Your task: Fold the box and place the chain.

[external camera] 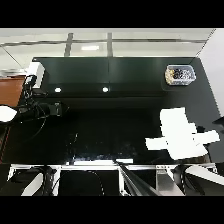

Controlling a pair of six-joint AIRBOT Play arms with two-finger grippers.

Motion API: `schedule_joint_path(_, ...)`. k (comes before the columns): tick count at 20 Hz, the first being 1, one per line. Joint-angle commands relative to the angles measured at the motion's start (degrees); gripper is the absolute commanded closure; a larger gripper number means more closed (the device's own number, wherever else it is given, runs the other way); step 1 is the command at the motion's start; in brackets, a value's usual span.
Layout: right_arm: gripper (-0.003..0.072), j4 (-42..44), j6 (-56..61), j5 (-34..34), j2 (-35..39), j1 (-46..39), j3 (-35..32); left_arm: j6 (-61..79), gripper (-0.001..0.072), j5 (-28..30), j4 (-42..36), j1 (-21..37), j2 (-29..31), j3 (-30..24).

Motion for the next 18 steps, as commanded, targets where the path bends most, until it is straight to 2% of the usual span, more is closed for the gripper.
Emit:
schedule_joint_path(1, -0.0034, -6.1, -13.3, 6.3, -3.7, -1.1, 0.6, 0.0, -0.0004, -0.5, -0.1, 0.0, 0.0, 0.0)
schedule_joint_path(2, -0.0034, -6.1, -15.1, 5.6, -3.7, -0.8, 0.6, 0.0, -0.0004, -0.4, -0.1, 0.0, 0.0, 0.0)
schedule_joint_path(3, 0.0111, -5.7, -16.1, 5.1, -3.7, -0.5, 0.6, 0.0, -0.0004, -0.4, -0.1, 0.0, 0.0, 0.0)
schedule_joint_path(4, 0.0192, -5.8, -16.7, 5.3, -3.7, -0.2, 0.5, 0.0, -0.0004, -0.4, -0.1, 0.0, -0.1, 0.0)
schedule_joint_path(6, 0.0196, -5.6, -17.0, 6.2, -3.7, -0.1, 0.6, 0.0, -0.0004, -0.4, -0.1, 0.0, -0.1, 0.0)
schedule_joint_path(7, 0.0296, -5.5, -17.0, 7.2, -3.7, -0.1, 0.6, 0.0, -0.0004, -0.4, -0.1, 0.0, -0.1, 0.0)
schedule_joint_path(8, 0.0464, -5.2, -17.0, 8.8, -3.7, -0.1, 0.5, 0.0, -0.0004, -0.4, -0.1, 0.0, -0.2, 0.0)
schedule_joint_path(10, 0.0674, -3.7, -17.5, 11.6, -3.6, 1.2, 0.5, 0.0, -0.0003, -0.3, -0.1, 0.0, -0.2, 0.0)
schedule_joint_path(12, 0.0674, -0.3, -17.5, 11.9, -2.3, 5.0, 0.3, 0.0, -0.0003, 0.6, -0.1, 0.0, -0.2, 0.0)
schedule_joint_path(16, 0.0674, 12.0, -17.4, 10.7, 1.5, 18.0, 0.3, 0.0, -0.0003, 0.7, -0.1, 0.0, -0.2, 0.0)
schedule_joint_path(18, 0.0674, 14.2, -16.8, 9.3, 3.9, 24.8, 0.1, 0.0, -0.0003, 0.6, -0.1, 0.0, -0.2, 0.0)
